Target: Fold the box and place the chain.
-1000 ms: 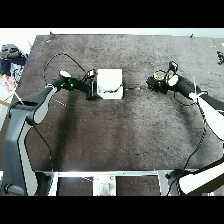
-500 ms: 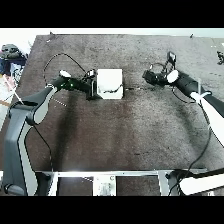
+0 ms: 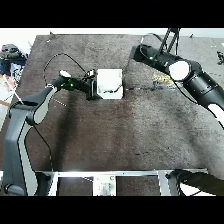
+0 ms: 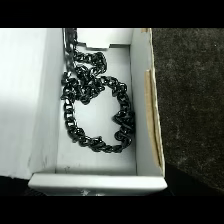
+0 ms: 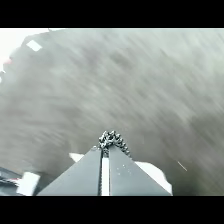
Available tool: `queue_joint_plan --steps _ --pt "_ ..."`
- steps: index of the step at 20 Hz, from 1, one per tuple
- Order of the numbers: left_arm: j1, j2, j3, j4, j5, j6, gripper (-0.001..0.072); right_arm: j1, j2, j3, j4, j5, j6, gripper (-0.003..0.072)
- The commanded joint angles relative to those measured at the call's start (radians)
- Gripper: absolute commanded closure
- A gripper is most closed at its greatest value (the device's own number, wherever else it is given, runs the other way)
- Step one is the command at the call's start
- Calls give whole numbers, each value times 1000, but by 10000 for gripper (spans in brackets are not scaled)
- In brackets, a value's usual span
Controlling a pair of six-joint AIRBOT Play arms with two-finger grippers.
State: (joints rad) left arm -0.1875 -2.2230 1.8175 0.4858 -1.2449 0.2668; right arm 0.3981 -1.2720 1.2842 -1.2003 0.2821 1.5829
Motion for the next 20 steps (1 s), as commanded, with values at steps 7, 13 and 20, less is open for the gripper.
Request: queue_joint_plan --steps 7,13,20 --pt "0 0 0 0 0 0 262 122 -44 26 -7 -35 -19 677" --pt "0 0 0 0 0 0 262 109 -154 13 -15 59 -19 565" --pt "-1 0 0 0 0 0 263 -139 -160 -8 -157 337 13 444"
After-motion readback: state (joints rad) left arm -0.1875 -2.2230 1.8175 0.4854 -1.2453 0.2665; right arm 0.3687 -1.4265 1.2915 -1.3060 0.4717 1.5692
